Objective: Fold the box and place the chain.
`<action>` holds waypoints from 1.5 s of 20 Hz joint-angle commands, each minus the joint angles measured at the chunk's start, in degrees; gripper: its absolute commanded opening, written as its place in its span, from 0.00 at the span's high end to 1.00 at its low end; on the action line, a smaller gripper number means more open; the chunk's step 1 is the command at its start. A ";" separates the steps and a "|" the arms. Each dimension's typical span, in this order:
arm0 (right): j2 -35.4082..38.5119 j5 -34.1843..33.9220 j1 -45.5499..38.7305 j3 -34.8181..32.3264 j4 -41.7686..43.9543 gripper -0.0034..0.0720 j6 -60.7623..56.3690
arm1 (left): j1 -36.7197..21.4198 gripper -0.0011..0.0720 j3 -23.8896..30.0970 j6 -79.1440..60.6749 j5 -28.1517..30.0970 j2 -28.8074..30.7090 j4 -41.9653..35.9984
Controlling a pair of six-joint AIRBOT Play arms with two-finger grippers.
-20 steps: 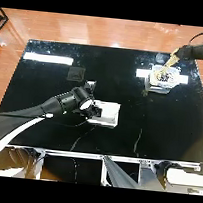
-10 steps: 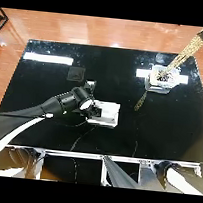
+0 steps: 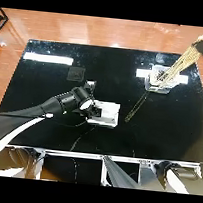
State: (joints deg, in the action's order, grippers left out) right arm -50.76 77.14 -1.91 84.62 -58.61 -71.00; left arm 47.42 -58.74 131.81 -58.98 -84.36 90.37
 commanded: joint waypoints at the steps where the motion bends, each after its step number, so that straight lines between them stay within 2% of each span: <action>1: 3.21 5.40 3.89 -4.74 0.15 0.93 -2.89 | -0.04 0.95 -0.02 -0.02 0.04 0.00 0.02; 5: 4.20 7.10 9.16 -11.93 4.81 0.93 -4.04 | -0.04 0.95 -0.02 -0.02 0.07 0.00 0.02; 9: 4.20 1.68 15.82 -18.95 5.97 0.93 -5.35 | -0.04 0.95 -0.02 -0.02 0.04 0.00 0.02; 12: 4.17 -1.05 17.81 -21.81 6.49 0.93 -6.01 | -0.02 0.95 -0.02 -0.04 0.02 0.00 0.02; 24: 4.13 -5.05 24.55 -22.27 13.22 0.93 -6.60 | -0.02 0.95 -0.02 -0.02 0.04 0.00 0.02; 30: 1.79 -11.34 26.18 -22.27 20.76 0.93 -5.27 | -0.02 0.95 -0.02 -0.02 0.07 0.00 0.02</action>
State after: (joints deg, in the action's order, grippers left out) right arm -47.79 69.17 23.16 62.37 -41.30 -76.93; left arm 47.42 -58.74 131.79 -58.96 -84.36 90.39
